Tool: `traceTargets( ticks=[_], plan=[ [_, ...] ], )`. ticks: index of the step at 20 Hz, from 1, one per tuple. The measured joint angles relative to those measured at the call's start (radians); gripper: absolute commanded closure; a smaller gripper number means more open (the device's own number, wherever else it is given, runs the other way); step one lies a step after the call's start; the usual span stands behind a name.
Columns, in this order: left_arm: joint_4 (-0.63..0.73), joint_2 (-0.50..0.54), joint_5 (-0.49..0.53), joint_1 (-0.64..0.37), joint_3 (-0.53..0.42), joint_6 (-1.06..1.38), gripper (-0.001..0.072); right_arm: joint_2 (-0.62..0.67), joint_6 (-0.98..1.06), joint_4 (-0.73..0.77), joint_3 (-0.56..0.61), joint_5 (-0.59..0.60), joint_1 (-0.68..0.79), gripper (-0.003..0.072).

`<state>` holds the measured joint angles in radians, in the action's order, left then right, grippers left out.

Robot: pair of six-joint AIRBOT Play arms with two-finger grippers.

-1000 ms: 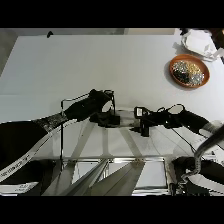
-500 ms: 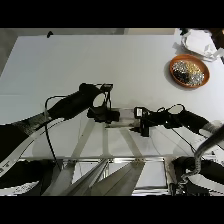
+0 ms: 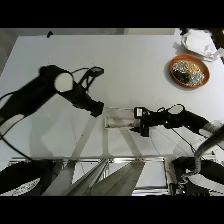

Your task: Fold the box and place the chain.

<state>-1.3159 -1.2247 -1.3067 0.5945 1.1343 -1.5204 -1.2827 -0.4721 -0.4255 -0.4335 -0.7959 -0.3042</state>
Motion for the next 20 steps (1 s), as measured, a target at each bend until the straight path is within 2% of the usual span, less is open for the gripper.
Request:
traceTargets(
  ticks=[4,6,11,13,16,20],
  plan=[
    [0.026,0.076,0.008,-0.082,-0.057,0.352,0.0016,0.000,0.000,0.000,0.000,0.000,0.000,0.0350],
    [0.089,0.090,0.055,-0.104,-0.118,0.565,0.0012,0.000,0.000,0.000,0.000,0.000,0.000,0.0350],
    [0.412,0.102,0.303,-0.124,-0.356,1.260,0.0014,0.000,0.000,0.000,0.000,0.000,0.000,0.0350],
    [0.509,0.098,0.402,-0.128,-0.453,1.469,0.0015,0.000,0.000,0.000,0.000,0.000,0.000,0.0350],
    [0.608,0.071,0.493,-0.132,-0.558,1.674,0.0015,0.000,0.000,0.000,0.000,0.000,0.000,0.0350],
    [0.704,0.004,0.553,-0.138,-0.612,1.850,0.0013,0.000,0.000,0.000,0.000,0.000,0.000,0.0350]
  ],
)
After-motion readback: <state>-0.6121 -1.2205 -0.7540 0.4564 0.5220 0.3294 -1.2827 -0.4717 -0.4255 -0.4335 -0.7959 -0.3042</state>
